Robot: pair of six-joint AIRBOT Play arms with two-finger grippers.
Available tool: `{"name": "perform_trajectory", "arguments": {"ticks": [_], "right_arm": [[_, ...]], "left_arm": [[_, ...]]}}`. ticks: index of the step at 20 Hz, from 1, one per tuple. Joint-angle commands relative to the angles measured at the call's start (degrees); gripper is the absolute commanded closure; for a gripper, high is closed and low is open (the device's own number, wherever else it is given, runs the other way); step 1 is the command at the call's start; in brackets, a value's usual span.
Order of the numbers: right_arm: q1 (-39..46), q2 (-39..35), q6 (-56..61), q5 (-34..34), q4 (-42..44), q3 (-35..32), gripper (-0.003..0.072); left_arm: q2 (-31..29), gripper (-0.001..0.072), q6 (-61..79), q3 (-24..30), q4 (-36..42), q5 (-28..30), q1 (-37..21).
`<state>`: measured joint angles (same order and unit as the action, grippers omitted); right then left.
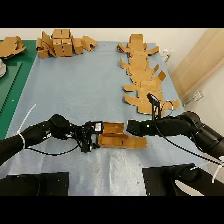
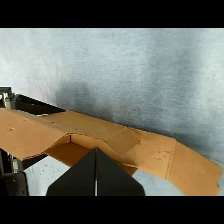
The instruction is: Fold the box.
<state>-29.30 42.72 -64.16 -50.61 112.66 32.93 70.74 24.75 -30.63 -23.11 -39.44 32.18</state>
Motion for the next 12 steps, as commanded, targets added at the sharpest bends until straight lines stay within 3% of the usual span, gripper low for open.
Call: {"name": "perform_trajectory", "arguments": {"ticks": [1,7,12], "right_arm": [[0.02,0.13,-1.97,-0.20,0.15,-0.04,0.0687],[0.02,0.13,-1.92,-0.90,-0.02,-0.04,0.0687],[0.02,0.13,-1.90,-0.87,0.24,-0.04,0.0687]], "left_arm": [[-0.02,0.0197,-0.35,-0.02,0.17,-0.11,-0.02],[-1.99,0.0198,-1.40,-0.02,-0.48,0.74,-0.15],[-3.65,0.0197,-9.46,0.04,-5.66,3.72,-0.24]]}}
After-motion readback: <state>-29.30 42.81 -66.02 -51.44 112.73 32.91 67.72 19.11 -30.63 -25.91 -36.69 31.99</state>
